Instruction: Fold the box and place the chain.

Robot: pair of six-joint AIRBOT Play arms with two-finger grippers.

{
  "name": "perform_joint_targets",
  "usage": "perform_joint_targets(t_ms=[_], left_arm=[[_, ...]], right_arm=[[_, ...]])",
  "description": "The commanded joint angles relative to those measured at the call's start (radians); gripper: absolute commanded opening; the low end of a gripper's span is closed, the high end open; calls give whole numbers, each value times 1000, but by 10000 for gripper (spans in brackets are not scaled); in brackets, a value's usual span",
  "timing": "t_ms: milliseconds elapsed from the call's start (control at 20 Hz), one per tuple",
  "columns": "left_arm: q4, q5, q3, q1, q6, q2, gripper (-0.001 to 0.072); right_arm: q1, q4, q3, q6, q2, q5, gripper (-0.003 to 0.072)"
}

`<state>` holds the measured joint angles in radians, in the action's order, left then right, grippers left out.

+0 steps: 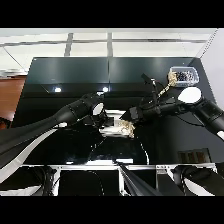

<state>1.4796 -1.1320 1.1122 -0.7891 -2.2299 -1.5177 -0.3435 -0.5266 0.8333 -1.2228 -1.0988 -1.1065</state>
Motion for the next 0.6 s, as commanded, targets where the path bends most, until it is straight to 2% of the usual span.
perform_joint_targets(t_ms=[0, 150, 250, 300, 350, 400, 500, 550], left_arm=[[0, -3, 0, 0, 0, 0, 31], [0, -3, 0, 0, 0, 0, 30], [0, -3, 0, 0, 0, 0, 30], [0, -3, 0, 0, 0, 0, 30], [0, -3, 0, 0, 0, 0, 31], [0, -3, 0, 0, 0, 0, 30], [0, -7, 0, 0, 0, 0, 30], [0, -7, 0, 0, 0, 0, 30]], right_arm=[[85, -18, 1, 2, -6, -16, 317], [275, -140, 0, 1, -6, 35, 316], [357, -294, -4, -30, -6, 182, 298], [379, -381, -19, -122, -7, 303, 300], [387, -455, -37, -231, -10, 414, 396], [387, -521, -45, -319, -28, 508, 621], [395, -570, -29, -411, -98, 629, 620], [408, -581, 2, -466, -150, 648, 619]])
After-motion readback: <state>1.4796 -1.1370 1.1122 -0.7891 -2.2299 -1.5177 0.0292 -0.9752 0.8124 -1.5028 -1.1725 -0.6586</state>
